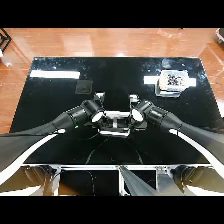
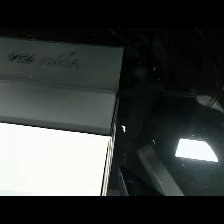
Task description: Fold the box and place the chain.
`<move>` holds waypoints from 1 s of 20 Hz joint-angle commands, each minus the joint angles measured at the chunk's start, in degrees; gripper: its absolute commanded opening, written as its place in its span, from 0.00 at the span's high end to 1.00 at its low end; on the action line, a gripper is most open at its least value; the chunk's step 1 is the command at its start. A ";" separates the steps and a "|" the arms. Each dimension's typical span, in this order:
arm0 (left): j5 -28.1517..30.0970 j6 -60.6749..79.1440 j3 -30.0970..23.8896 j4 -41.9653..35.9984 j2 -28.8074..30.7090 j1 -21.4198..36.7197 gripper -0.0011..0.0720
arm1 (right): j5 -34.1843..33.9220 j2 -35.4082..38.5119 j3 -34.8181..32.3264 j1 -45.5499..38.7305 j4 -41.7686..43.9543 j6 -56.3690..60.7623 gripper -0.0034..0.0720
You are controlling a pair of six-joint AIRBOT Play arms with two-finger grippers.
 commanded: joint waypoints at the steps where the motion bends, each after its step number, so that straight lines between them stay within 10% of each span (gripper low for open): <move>1: -0.02 0.02 -0.02 0.00 0.00 0.02 0.95 | 0.87 -0.04 0.02 0.04 0.07 0.11 0.65; 5: -0.04 0.02 -0.02 0.00 0.00 0.02 0.95 | 0.85 -0.02 0.02 0.04 0.52 0.07 0.65; 11: -0.04 0.02 -0.02 0.00 0.00 0.02 0.95 | 0.85 -0.02 0.02 0.04 1.33 -0.83 0.91; 20: -0.04 0.04 -0.02 -0.02 0.00 0.00 0.95 | 0.57 -0.02 0.02 0.04 1.55 -1.16 0.90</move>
